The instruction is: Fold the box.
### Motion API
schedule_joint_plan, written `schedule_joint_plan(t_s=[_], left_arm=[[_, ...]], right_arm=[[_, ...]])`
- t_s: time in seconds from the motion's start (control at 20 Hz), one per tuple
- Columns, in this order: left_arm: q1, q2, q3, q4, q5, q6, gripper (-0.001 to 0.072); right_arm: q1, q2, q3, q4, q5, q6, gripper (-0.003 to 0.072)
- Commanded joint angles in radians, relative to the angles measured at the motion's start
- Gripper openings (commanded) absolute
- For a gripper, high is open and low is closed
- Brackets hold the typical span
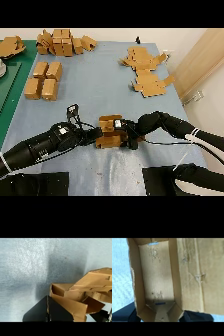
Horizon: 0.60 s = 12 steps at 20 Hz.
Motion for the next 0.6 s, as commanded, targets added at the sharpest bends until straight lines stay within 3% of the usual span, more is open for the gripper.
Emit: schedule_joint_plan(t_s=[0.0,0.05,0.55], left_arm=[[-0.008,0.0,0.008,0.005,-0.001,-0.037,0.0139],[-0.008,0.0,0.008,0.0,0.0,-0.039,0.0385],[-0.007,-0.001,0.007,0.0,-0.029,-0.042,0.0399]], right_arm=[[0.001,0.0,0.0,0.0,0.0,0.0,0.057],[0.001,0.0,0.0,0.0,0.0,0.0,0.057],[0.001,0.0,0.0,0.0,0.0,0.0,0.057]])
